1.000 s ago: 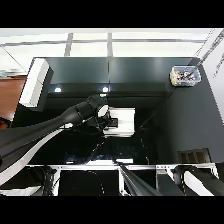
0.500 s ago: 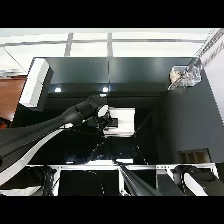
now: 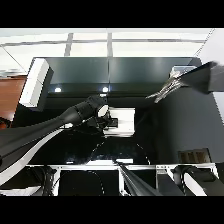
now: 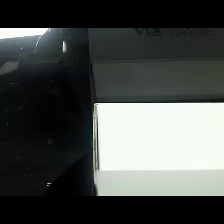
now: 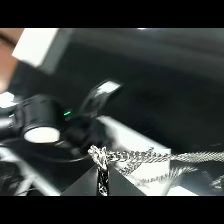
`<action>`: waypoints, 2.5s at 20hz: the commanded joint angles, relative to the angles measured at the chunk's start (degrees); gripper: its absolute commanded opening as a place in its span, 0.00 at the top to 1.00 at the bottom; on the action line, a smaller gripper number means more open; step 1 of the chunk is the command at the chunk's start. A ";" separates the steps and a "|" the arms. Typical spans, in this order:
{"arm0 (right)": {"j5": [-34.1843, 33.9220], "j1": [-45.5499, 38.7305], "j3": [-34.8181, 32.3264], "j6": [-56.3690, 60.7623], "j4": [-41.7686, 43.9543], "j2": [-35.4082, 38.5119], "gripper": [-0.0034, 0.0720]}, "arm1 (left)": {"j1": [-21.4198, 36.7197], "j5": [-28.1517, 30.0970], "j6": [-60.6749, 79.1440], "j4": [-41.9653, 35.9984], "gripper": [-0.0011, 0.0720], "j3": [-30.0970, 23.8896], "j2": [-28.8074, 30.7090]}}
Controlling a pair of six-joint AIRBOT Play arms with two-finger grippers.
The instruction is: Fold the box and place the chain.
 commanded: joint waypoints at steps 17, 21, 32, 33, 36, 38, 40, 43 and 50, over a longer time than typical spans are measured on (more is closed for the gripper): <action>-25.62 22.14 -23.82 -0.57 6.99 -9.73 0.94 | 0.00 0.17 0.00 0.22 0.94 0.00 0.02; -22.14 15.98 -21.86 -1.97 5.95 -8.41 0.94 | 0.00 0.15 0.00 0.24 0.94 0.00 0.02; -0.17 4.66 -20.41 -6.03 4.57 -4.00 0.94 | 0.00 0.57 0.02 0.74 0.94 0.00 0.02; -1.33 5.88 -20.41 -5.97 4.59 -4.04 0.94 | 0.00 0.55 0.02 0.72 0.94 0.00 0.02; -6.91 11.82 -20.65 -5.11 5.01 -4.11 0.94 | -0.02 0.31 0.02 0.68 0.94 0.00 0.02; -12.26 15.26 -21.35 -4.39 4.92 -4.24 0.94 | -0.02 0.37 0.02 0.68 0.94 0.00 0.02; -14.67 16.79 -21.75 -4.02 4.92 -5.33 0.94 | -0.02 0.35 0.02 0.66 0.94 0.00 0.02; -19.69 18.97 -24.87 -3.85 4.57 -6.91 0.94 | -0.02 0.13 0.00 0.68 0.94 0.00 0.02; -28.28 20.81 -31.17 -3.87 4.52 -9.35 0.94 | -0.02 0.13 0.02 0.66 0.94 0.00 0.02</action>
